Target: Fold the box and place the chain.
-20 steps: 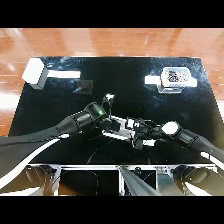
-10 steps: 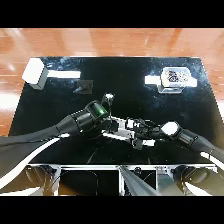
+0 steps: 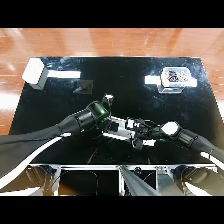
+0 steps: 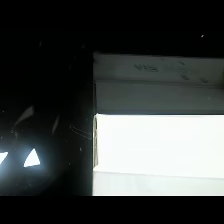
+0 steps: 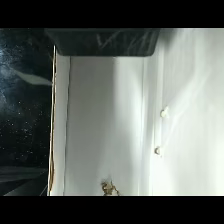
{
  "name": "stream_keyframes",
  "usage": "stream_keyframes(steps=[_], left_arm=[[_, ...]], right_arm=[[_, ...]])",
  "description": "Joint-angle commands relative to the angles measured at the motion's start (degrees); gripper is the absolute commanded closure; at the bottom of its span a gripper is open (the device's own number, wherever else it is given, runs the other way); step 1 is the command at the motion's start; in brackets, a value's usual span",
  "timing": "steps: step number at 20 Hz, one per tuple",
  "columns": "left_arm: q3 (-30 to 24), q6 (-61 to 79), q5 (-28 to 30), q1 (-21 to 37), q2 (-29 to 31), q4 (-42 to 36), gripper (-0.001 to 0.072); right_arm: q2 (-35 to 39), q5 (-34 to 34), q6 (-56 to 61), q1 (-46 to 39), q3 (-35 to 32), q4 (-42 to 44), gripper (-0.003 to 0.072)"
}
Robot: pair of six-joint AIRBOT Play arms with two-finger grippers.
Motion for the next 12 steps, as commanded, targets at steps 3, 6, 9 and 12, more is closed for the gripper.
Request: stream_keyframes(steps=[3, 6, 9, 12], left_arm=[[0.02, 0.11, -0.72, 0.02, -0.22, -0.2, 0.0689], [0.02, 0.07, 0.44, 0.04, 0.39, -0.17, 0.0689], [0.02, -0.17, 3.02, 0.85, 0.94, 0.02, 0.069], [0.0, -0.26, 5.33, 3.02, 1.4, 0.04, 0.069]], right_arm=[[0.04, 0.09, 0.02, 0.04, 0.04, 0.09, 0.0085], [0.7, 0.63, 0.04, 0.04, 0.07, -0.59, -0.0016], [2.36, 1.95, 1.31, 0.04, 0.07, -1.97, -0.0014], [4.52, 3.54, 2.62, 0.04, 0.07, -5.4, -0.0014]])
